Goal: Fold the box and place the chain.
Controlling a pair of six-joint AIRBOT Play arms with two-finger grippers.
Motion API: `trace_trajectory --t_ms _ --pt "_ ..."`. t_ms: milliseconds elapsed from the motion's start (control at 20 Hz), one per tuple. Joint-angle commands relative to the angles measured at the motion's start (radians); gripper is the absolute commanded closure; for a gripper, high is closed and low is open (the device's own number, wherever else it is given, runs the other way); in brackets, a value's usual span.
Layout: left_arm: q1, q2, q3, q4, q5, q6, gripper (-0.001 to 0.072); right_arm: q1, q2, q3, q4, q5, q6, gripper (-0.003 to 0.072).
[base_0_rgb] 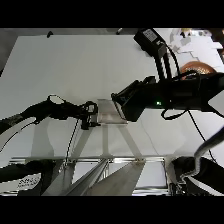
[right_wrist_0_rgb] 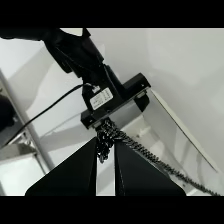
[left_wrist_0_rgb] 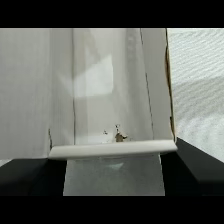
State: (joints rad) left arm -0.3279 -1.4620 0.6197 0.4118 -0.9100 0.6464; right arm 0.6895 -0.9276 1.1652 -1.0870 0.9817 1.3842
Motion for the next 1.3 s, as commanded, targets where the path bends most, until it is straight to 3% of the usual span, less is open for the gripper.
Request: trace_trajectory --t_ms 0,950,1250 --pt "0.0 0.0 0.0 0.0 0.0 0.0 0.0677 0.002 -0.012 0.0 0.045 -0.104 0.002 0.067" --pt "0.0 0.0 0.0 0.0 0.0 0.0 0.0677 0.003 0.034 0.0 0.037 -0.097 -0.004 0.067" --pt "0.0 0.0 0.0 0.0 0.0 0.0 0.0677 0.003 -0.101 -0.015 -0.03 0.059 0.0 0.067"
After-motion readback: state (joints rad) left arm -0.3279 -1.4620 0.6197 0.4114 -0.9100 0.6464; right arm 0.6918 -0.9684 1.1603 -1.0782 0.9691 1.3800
